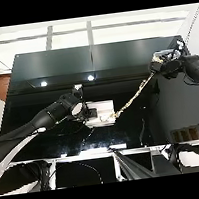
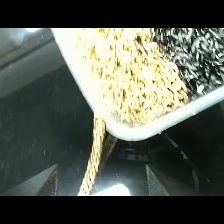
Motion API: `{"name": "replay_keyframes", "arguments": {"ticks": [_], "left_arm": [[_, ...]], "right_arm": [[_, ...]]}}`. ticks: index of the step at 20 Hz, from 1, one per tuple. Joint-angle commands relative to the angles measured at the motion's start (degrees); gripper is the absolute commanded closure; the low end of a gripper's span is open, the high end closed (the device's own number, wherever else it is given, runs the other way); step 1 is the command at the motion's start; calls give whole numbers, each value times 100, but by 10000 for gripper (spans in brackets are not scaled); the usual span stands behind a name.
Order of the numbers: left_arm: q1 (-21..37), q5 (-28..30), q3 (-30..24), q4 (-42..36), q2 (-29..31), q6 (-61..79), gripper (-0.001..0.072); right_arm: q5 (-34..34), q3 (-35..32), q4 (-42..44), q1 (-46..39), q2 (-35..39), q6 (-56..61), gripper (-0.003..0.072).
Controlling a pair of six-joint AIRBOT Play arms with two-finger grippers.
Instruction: Fold the box and place the chain.
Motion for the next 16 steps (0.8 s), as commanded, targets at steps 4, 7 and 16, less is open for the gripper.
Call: {"name": "replay_keyframes", "arguments": {"ticks": [4, 7, 16], "left_arm": [[0, -13, 2, -7, 0, -7, 678], [0, -7, 2, -7, 0, -7, 678], [-4, -4, 2, -2, 0, -4, 677]], "right_arm": [[424, 227, 275, 22, -494, 444, 206], [282, 236, 278, 26, -490, 439, 628], [-922, 597, 275, 15, 1174, -1598, 664]]}}
